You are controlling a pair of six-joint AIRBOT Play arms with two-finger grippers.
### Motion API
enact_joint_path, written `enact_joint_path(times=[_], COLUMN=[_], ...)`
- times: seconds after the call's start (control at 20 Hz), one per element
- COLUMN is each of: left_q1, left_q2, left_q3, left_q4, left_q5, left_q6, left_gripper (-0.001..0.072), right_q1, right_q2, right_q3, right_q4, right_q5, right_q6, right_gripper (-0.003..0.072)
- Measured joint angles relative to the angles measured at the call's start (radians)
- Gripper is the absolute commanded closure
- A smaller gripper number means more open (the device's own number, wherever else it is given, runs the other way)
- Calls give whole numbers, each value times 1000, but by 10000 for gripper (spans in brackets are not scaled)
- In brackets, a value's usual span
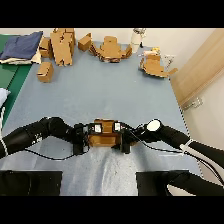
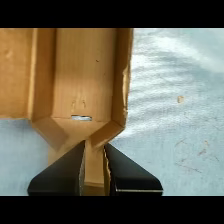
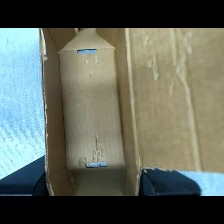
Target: Fold the box.
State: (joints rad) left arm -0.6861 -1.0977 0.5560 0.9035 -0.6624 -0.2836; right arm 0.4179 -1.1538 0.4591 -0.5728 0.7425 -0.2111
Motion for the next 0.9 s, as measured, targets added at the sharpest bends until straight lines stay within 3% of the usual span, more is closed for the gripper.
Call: enact_joint_path(times=[0.6,0.9], left_q1=[0,-13], left_q2=[-2,-52], left_q3=[24,42], left_q4=[-10,-40], left_q5=[43,46], left_q6=[12,75], left_gripper=[545,544], right_q1=[0,0], right_q2=[0,0], right_q3=[0,0], right_q4=[0,0], right_q5=[-1,0], right_q6=[1,0], right_gripper=[109,109])
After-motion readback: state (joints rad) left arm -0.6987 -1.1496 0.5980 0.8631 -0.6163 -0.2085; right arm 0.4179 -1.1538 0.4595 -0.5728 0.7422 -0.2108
